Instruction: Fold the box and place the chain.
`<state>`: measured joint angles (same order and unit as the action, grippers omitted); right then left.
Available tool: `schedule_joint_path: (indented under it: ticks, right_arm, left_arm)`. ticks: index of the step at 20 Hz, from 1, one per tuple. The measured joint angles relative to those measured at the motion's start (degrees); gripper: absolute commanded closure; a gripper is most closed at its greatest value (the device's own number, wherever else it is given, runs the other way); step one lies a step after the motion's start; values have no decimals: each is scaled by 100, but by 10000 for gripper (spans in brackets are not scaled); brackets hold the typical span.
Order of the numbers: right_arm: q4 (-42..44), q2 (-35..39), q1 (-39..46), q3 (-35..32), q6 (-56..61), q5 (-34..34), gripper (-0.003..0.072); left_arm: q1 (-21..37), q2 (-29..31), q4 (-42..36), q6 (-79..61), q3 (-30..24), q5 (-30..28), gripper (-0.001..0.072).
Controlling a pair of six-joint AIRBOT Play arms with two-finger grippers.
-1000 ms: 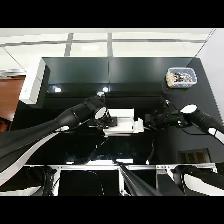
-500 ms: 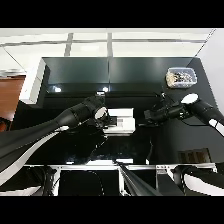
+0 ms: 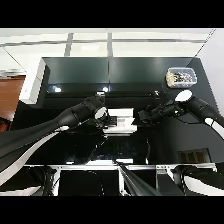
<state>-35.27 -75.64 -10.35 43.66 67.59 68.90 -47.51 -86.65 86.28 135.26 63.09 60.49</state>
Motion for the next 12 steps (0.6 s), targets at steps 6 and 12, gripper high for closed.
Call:
schedule_joint_path:
  ticks: [6,12]
  right_arm:
    - [-590,-2,-610,216,745,-579,331]
    - [-1567,46,-1410,328,1628,-1220,331]
  left_arm:
    - [0,0,0,-2,0,0,683]
    - [0,0,13,-11,0,11,684]
